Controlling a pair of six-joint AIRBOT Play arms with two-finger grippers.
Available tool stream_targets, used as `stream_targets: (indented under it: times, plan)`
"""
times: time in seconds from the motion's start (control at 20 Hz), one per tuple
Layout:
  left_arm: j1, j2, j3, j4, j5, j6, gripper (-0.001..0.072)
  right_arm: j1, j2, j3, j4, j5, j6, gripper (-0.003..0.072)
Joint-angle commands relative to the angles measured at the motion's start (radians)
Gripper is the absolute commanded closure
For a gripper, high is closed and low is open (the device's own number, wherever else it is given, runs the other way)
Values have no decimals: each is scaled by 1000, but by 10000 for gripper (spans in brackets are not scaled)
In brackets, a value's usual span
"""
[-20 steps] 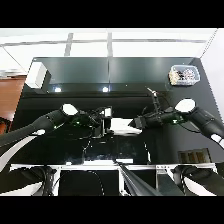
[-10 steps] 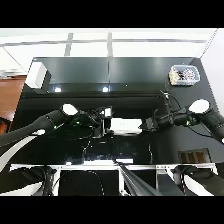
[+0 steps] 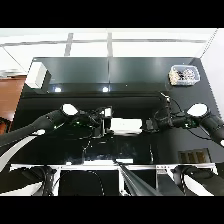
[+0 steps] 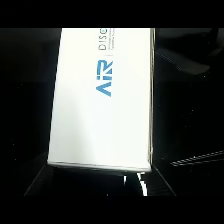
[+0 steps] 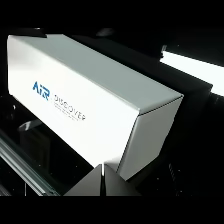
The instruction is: Fold the box and place the chain.
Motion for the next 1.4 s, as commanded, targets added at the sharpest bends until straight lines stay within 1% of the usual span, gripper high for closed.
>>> stream_targets:
  times: [0.0,0.1,0.45,0.65,0.75,0.85,0.95,1.0,1.05,1.15,1.25,1.3,1.35]
  plan:
    - [0,-1,0,0,0,0,244,0,-1,-2,-35,-16,20,669]
    - [0,-1,0,0,0,0,244,0,-1,-6,-58,-17,27,669]
    - [0,-1,0,0,0,0,244,2,-2,-42,-56,-27,25,669]
    - [0,-1,0,0,0,0,244,2,2,-34,-25,-9,-10,669]
    - [0,-1,0,0,-1,0,244,-1,4,-2,27,48,-51,669]
    - [0,0,0,0,-2,-3,244,0,15,56,79,111,-94,669]
    - [0,0,2,-1,-1,-24,241,-9,32,135,75,143,-111,669]
    - [0,2,5,0,-2,-47,146,-29,38,168,68,151,-111,669]
    - [0,11,8,1,0,-82,-6,-57,40,199,49,161,-111,669]
    - [1,58,15,58,-12,-146,-7,-150,42,241,-2,195,-109,668]
    - [4,137,17,137,-69,-200,-6,-264,42,248,-40,227,-107,669]
    - [4,175,21,151,-102,-219,-6,-317,42,248,-59,237,-108,669]
    - [1,208,21,137,-106,-232,-3,-362,42,248,-77,248,-125,669]
